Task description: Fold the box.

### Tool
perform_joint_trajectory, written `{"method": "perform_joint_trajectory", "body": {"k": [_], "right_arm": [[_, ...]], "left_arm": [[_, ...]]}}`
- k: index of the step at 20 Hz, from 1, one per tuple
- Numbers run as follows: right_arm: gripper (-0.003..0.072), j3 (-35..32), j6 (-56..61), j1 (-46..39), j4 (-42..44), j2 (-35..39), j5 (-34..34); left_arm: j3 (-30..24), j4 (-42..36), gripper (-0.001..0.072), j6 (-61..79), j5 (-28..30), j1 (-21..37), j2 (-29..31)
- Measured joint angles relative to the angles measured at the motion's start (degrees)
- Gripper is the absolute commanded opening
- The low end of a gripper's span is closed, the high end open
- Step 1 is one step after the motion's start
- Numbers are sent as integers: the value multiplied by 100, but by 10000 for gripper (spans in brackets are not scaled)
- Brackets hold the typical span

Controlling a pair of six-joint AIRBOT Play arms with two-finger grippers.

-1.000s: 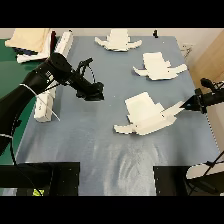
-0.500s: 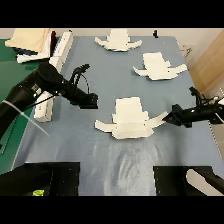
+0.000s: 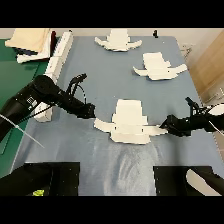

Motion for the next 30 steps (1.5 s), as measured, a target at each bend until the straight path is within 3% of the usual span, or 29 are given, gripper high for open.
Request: {"method": "perform_joint_trajectory", "body": {"k": [3,4,5,6,8,10,13,19,26,30], "right_arm": [[376,140,-428,17,199,-496,278],[366,164,-623,20,356,-656,372],[366,181,-798,20,492,-778,476],[366,197,-977,20,654,-874,549],[287,214,-1255,20,898,-994,660],[275,221,-1464,22,1043,-1064,726],[2,225,-1762,22,1233,-1211,758],[2,153,-2546,424,1864,-1255,734],[2,-787,-3003,1257,1895,483,-439],[2,-1137,-2881,1386,1812,1176,-754]], "left_arm": [[-22,-4,17,0,-52,0,17],[-28,-7,50,0,-76,0,17],[-28,-4,337,2,-96,0,17],[-28,-4,476,2,-133,0,20],[-33,-9,473,-20,-173,0,20],[-33,-33,473,-26,-192,0,20],[-33,-37,474,-48,-208,0,20],[-33,-50,473,-63,-85,219,15],[-33,-55,475,232,-315,1145,-251],[-33,-671,475,970,-286,1279,-857]]}}
